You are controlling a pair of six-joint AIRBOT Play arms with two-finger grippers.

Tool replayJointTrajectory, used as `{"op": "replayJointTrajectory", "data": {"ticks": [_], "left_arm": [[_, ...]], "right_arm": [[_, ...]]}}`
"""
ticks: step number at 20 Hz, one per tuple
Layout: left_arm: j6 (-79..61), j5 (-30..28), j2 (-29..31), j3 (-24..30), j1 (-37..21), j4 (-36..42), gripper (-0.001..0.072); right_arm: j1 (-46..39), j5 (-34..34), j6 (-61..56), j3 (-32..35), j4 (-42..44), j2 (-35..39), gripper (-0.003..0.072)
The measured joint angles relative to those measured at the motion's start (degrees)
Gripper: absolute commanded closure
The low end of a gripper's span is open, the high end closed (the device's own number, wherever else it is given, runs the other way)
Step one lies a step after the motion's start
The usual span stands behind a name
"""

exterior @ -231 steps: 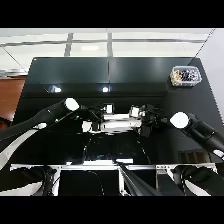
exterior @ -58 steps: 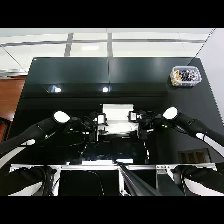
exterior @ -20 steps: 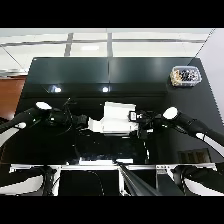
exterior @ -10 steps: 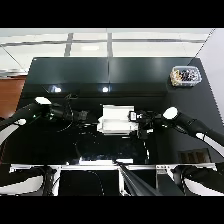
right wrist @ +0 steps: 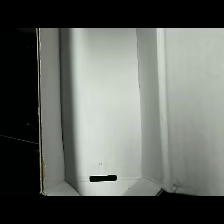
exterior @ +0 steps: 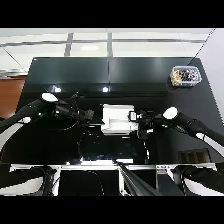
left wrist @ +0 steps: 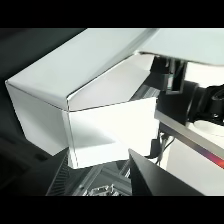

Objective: Fold the box and place the chain.

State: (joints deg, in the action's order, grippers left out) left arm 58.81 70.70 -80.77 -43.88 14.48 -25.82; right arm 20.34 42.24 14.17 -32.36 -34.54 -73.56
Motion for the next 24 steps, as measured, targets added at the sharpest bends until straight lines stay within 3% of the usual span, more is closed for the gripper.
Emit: {"op": "replayJointTrajectory", "data": {"ticks": [14, 15, 24], "left_arm": [[19.5, -4.1, 0.1, -9.9, 8.9, -17.3, 0.0334], [20.6, -4.3, 0.1, -10.3, 9.6, -18.4, 0.0384], [30.4, -7.6, 0.1, -11.4, 15.6, -27.3, 0.0385]], "right_arm": [[0.0, 0.0, 0.0, 0.0, 0.0, 0.0, 0.0610], [0.0, 0.0, 0.0, 0.0, 0.0, 0.0, 0.0610], [0.0, 0.0, 0.0, 0.0, 0.0, 0.0, 0.0610]]}}
